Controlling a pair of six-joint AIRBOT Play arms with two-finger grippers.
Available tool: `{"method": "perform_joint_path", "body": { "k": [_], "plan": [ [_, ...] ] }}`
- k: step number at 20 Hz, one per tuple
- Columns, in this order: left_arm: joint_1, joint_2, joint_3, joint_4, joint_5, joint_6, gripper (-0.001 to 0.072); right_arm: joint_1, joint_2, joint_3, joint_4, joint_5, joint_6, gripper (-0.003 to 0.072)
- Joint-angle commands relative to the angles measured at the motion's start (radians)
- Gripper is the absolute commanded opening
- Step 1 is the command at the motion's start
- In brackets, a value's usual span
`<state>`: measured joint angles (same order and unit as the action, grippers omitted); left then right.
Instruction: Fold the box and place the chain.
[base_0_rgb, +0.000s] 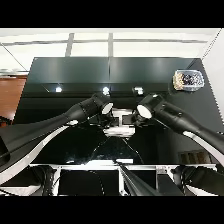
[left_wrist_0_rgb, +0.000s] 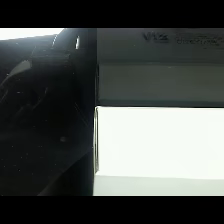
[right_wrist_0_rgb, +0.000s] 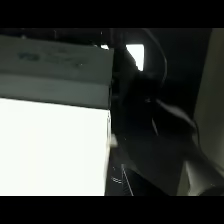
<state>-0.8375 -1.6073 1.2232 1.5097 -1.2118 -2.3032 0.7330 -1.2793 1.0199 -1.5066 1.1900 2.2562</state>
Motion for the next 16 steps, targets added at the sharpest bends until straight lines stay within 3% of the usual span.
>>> {"method": "perform_joint_path", "body": {
  "k": [1, 4, 7, 9, 10, 11, 12, 14, 16],
  "plan": [
    [0.0, 0.0, 0.0, 0.0, -0.002, -0.001, 0.0028, -0.017, 0.143, 0.001, -0.05, 0.028, -0.063, 0.0285],
    [0.0, 0.0, 0.0, 0.0, -0.002, 0.0, 0.0028, -0.068, 0.296, 0.001, -0.27, 0.016, -0.064, 0.0283],
    [0.0, 0.0, 0.0, 0.0, -0.001, -0.001, 0.0028, -0.177, 0.34, -0.02, -0.684, -0.014, -0.047, 0.0282],
    [0.001, 0.0, 0.0, 0.0, -0.002, 0.0, 0.0028, -0.326, 0.326, -0.083, -0.756, -0.175, -0.047, 0.0285],
    [0.0, 0.0, 0.0, 0.0, -0.002, 0.0, 0.0028, -0.416, 0.312, -0.119, -0.734, -0.27, -0.045, 0.0326],
    [0.0, 0.0, 0.0, 0.0, -0.005, 0.0, 0.0028, -0.516, 0.283, -0.151, -0.677, -0.356, -0.046, 0.0665],
    [0.0, 0.0, 0.0, 0.0, -0.006, -0.001, 0.0028, -0.619, 0.234, -0.161, -0.561, -0.412, -0.053, 0.072],
    [0.0, 0.0, 0.0, 0.0, -0.005, 0.0, 0.0028, -0.786, 0.121, -0.139, -0.281, -0.488, -0.14, 0.072],
    [0.0, 0.0, 0.0, 0.0, -0.002, 0.0, 0.0028, -0.875, 0.002, -0.042, -0.084, -0.489, -0.223, 0.072]
  ]
}}
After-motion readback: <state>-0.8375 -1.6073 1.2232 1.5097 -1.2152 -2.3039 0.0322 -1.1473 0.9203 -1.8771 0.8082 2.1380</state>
